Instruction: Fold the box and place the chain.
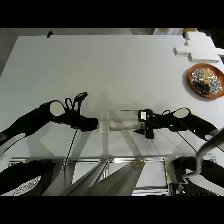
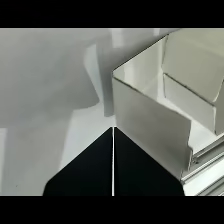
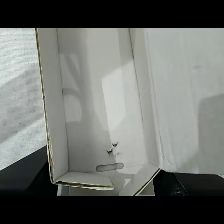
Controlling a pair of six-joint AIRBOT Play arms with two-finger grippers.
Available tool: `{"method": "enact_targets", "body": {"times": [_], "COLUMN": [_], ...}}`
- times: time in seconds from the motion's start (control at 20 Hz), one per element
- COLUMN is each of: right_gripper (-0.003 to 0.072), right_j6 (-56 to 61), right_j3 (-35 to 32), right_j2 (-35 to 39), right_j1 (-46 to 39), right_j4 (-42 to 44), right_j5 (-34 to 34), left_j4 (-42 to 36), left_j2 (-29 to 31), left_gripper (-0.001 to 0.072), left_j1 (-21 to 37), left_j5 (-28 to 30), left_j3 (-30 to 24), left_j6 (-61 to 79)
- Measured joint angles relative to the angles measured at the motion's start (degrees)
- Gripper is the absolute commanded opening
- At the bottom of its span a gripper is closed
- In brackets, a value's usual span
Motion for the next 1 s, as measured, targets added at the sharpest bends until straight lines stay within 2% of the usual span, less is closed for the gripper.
{"method": "enact_targets", "body": {"times": [0.4,0.75,1.0], "right_gripper": [0.0319,0.0319,0.0319], "right_j6": [0.0,0.0,0.0], "right_j3": [0.0,0.0,0.0], "right_j2": [0.0,0.0,0.0], "right_j1": [0.0,0.0,0.0], "right_j4": [0.0,0.0,0.0], "right_j5": [0.0,0.0,0.0], "left_j4": [-0.6,6.6,2.6], "left_j2": [-2.1,-1.1,-1.1], "left_gripper": [0.0001,0.0002,0.0032], "left_j1": [-0.8,-0.8,-0.9], "left_j5": [1.5,1.6,3.7], "left_j3": [0.0,0.0,0.0], "left_j6": [0.7,-4.4,-2.9]}}
